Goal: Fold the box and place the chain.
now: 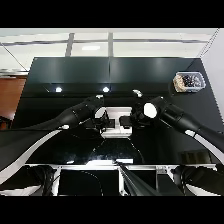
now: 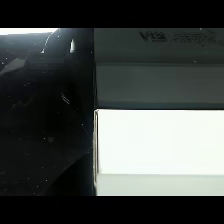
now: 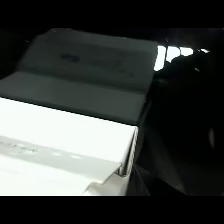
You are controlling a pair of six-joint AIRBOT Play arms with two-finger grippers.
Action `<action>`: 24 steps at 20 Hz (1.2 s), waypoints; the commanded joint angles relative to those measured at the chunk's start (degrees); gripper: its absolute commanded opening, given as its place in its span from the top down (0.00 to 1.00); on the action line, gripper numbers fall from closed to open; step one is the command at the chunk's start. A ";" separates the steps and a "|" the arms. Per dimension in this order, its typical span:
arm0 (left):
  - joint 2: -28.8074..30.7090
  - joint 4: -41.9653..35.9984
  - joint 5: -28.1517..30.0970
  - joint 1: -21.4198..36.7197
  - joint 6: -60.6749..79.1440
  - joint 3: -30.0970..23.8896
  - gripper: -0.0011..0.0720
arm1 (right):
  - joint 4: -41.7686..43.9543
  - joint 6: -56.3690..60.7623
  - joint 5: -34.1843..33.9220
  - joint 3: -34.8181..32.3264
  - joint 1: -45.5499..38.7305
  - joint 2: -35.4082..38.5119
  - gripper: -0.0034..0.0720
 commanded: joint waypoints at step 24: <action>0.04 0.00 0.04 0.02 -0.02 0.04 0.95 | -11.65 12.26 8.15 5.64 6.23 -7.30 0.63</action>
